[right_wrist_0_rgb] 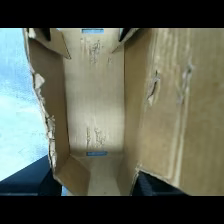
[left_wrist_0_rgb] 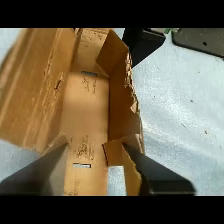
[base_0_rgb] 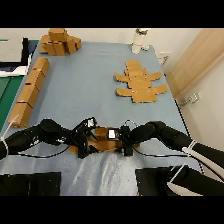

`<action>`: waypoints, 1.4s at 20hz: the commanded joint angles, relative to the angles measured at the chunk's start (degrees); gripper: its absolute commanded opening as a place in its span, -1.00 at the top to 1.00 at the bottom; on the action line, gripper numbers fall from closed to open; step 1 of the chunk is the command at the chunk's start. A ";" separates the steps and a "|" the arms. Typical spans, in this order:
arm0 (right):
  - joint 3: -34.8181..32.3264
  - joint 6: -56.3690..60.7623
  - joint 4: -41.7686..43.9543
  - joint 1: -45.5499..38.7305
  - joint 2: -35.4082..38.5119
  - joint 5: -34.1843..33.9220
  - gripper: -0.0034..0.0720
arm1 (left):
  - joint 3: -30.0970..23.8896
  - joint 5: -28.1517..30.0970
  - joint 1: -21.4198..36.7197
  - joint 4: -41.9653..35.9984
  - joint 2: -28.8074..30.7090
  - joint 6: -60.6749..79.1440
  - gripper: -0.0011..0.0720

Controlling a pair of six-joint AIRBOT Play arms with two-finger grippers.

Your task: Fold the box.

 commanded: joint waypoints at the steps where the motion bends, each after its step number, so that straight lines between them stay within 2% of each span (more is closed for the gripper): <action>1: 0.00 0.02 0.02 0.00 -0.04 0.00 -0.44 | 0.00 -0.04 0.02 3.69 0.90 -6.19 0.44; 2: 0.00 0.02 0.02 0.00 -0.04 0.00 -0.44 | 0.00 -0.11 0.37 6.21 1.84 -8.55 0.88; 5: 0.00 0.04 0.02 0.00 -0.04 0.02 -0.43 | -0.02 -0.09 2.23 12.17 5.49 -17.55 0.94; 8: 0.00 0.04 0.02 0.00 -0.04 0.00 -0.44 | 0.00 -0.79 4.72 21.51 12.02 -32.41 0.94; 10: 0.00 0.02 0.02 0.00 -0.04 0.00 -0.43 | -0.02 -3.30 7.19 32.11 17.27 -49.96 0.94; 12: 0.00 0.02 0.02 0.00 -0.04 0.00 -0.44 | -0.02 -7.74 12.17 42.51 21.94 -71.36 0.94; 13: 0.00 0.02 0.02 0.00 -0.04 0.00 -0.44 | -0.13 -11.04 15.63 45.20 23.43 -78.60 0.94; 16: 0.00 0.04 0.02 0.00 -0.04 0.00 -0.43 | -2.43 -19.21 23.80 41.46 23.80 -79.93 0.94; 19: 0.00 0.02 0.02 0.00 -0.04 0.00 -0.44 | -6.14 -19.28 24.76 36.59 22.91 -79.49 0.94; 22: 0.00 0.04 0.02 0.00 -0.04 0.02 -0.43 | -8.74 -15.89 22.32 30.18 20.24 -77.29 0.94; 25: 0.00 0.02 0.02 0.00 -0.04 0.00 -0.44 | -8.94 -10.12 17.29 23.26 16.55 -73.99 0.94; 28: 0.00 0.02 0.02 0.00 -0.04 0.00 -0.44 | -8.94 -4.76 12.26 20.48 12.50 -73.68 0.94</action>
